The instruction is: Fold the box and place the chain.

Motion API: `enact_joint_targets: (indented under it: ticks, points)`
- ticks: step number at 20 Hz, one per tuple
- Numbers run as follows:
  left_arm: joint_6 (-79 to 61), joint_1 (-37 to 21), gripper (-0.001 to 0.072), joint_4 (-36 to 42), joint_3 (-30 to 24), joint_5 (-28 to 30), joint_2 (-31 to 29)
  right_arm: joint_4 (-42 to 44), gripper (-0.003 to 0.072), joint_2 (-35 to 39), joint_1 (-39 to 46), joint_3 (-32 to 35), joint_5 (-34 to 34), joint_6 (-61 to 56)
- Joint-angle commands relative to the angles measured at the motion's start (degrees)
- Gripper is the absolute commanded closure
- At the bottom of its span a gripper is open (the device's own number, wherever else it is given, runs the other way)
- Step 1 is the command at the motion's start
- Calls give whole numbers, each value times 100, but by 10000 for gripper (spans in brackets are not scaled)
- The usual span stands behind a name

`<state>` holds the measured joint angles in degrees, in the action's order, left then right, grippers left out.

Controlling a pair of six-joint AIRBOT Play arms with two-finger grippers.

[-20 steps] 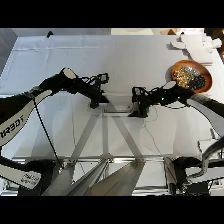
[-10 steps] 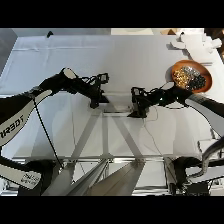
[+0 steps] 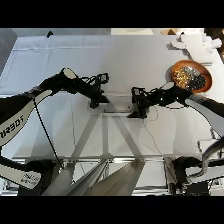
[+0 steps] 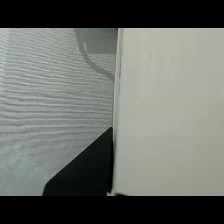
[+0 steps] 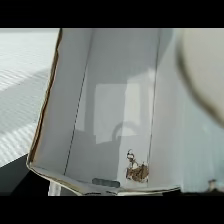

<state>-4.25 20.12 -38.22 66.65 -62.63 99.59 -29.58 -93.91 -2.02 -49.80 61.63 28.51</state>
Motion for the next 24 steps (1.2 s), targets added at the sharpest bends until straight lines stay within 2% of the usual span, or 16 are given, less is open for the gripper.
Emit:
enact_joint_targets:
  ticks: [1, 6, 7, 8, 13, 18, 19, 20, 21, 24]
  points:
    - [2, 0, 703, 0, 0, 7, 2, 4, -2, 0, -4, -2, 190, 2]
    - [0, 0, 703, 0, 0, 7, 2, 7, -1, 0, -7, 0, 212, 4]
    - [0, -2, 703, 0, 0, 7, 2, 9, 7, 0, -7, 0, 186, 7]
    - [0, -2, 703, 0, 0, 7, 2, -2, 50, 0, -4, 0, 116, 7]
    - [0, 0, 703, 0, 0, 7, 2, -15, 53, 0, -4, 0, -402, 4]
    - [0, 0, 703, 0, 0, 7, 2, -17, 54, -2, -7, 0, -382, 4]
    - [0, 0, 703, 0, 0, 7, 2, -17, 105, 0, -7, 0, -361, 4]
    - [0, -2, 703, 0, 0, 7, 2, -17, 213, 0, -7, -2, -332, 4]
    - [0, -2, 703, 0, 0, 7, 2, -17, 280, 0, -7, 0, -308, 4]
    - [2, 0, 703, 0, 0, 9, 2, -15, 289, 0, -7, 0, -262, 4]
